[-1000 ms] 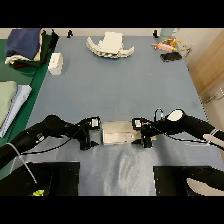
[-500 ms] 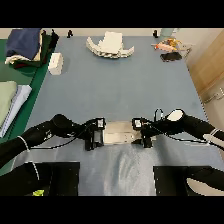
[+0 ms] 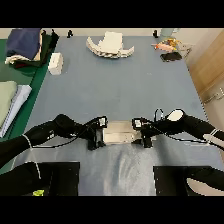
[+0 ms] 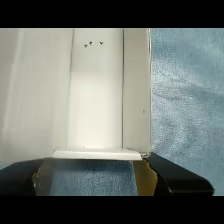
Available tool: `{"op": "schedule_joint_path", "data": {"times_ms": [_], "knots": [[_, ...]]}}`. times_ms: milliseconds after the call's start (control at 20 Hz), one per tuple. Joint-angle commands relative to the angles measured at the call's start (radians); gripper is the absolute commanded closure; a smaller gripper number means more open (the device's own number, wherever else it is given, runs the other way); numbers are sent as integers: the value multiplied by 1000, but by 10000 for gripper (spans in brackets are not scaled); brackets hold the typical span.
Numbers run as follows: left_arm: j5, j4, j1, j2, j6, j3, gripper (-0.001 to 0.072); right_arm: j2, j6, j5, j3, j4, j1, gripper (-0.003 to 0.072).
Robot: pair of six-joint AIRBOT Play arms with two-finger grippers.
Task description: Fold the box.
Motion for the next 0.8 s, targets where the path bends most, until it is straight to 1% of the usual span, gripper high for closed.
{"op": "schedule_joint_path", "data": {"times_ms": [0, 100, 500, 550, 600, 750], "knots": [[47, 5, -42, -15, 3, 2, 20, 1, 0, 0, 1, 0, 1, 172], [68, 5, -53, -18, 3, 3, 20, 1, 0, 0, 1, 0, 1, 172], [69, 13, -53, -18, -5, 3, 21, 1, 0, 0, 1, 0, 1, 172], [69, 13, -53, -19, -6, 4, 83, 1, 0, 0, 1, 0, 1, 172], [69, 13, -52, -19, -8, 4, 207, 1, 0, 0, 1, 0, 1, 172], [78, 13, -52, -19, -15, 4, 205, 1, 0, 0, 1, 0, 1, 172]]}}
